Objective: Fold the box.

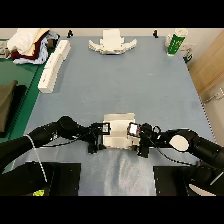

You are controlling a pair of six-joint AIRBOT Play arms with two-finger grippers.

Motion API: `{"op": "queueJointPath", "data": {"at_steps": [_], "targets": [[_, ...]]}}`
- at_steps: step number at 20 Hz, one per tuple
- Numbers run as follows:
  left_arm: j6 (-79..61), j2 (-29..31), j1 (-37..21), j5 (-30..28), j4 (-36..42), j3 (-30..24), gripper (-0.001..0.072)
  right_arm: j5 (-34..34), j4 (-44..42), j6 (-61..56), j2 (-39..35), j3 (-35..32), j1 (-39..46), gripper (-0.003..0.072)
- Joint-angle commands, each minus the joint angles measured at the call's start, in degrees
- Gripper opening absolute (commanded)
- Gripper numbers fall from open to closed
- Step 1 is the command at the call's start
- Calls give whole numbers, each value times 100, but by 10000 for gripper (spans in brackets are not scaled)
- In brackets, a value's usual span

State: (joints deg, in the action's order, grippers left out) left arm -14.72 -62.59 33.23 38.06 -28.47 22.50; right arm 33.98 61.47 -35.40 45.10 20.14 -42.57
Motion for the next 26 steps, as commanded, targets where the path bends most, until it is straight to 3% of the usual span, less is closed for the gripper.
{"op": "queueJointPath", "data": {"at_steps": [1,3,5,6,8,13,16,18,20,26], "targets": [[-2,4,0,-2,0,0,511,7,-42,50,26,-2,-4,625],[-2,4,0,-2,0,0,511,70,-37,39,17,2,-4,594],[-2,4,0,-2,0,0,511,297,42,-256,4,28,-2,298],[-2,4,0,-2,0,0,511,520,258,-758,-20,103,-2,240],[-2,4,0,-2,0,0,511,1082,1106,-2570,-79,343,11,4],[-2,4,0,-2,0,0,511,2780,3440,-6638,-448,1021,33,2],[0,4,0,-2,0,0,511,3816,4763,-8909,-671,1126,636,2],[-2,4,0,-2,0,0,511,4033,4229,-9154,-553,1036,1506,2],[-2,4,0,-2,0,0,511,3716,3167,-8732,-372,866,2166,2],[-2,4,0,0,0,0,511,2627,1161,-7178,356,496,2363,2]]}}
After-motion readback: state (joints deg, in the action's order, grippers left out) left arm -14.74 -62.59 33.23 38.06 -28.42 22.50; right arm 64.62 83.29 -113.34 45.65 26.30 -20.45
